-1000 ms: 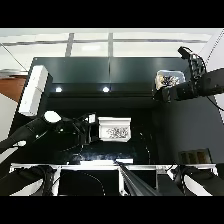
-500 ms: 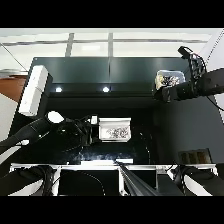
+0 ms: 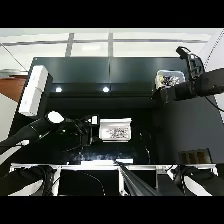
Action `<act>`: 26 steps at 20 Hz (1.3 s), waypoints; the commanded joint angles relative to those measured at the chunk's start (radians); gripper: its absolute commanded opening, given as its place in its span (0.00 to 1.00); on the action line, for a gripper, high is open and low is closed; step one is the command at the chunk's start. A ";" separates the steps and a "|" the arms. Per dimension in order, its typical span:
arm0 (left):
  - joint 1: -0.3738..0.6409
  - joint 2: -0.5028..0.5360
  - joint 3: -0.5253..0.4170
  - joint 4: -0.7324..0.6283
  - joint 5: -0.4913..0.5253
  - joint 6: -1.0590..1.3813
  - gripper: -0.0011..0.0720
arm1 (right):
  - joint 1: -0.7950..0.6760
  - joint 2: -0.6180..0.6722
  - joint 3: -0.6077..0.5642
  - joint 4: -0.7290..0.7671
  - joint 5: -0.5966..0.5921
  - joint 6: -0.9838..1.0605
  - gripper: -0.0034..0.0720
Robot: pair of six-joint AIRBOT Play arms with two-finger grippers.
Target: Fold the box and place the chain.
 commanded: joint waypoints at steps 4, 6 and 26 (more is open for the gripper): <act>-0.043 -0.002 -0.001 0.061 0.017 -0.013 0.57 | 0.171 -0.077 -0.001 -0.004 0.102 0.066 0.86; -0.042 -0.002 -0.001 0.058 0.022 -0.018 0.57 | 0.221 -0.132 0.000 -0.003 0.109 0.050 0.86; -0.042 -0.002 -0.001 0.035 0.103 -0.085 0.57 | 0.362 -0.209 -0.075 0.043 -0.008 -0.559 0.87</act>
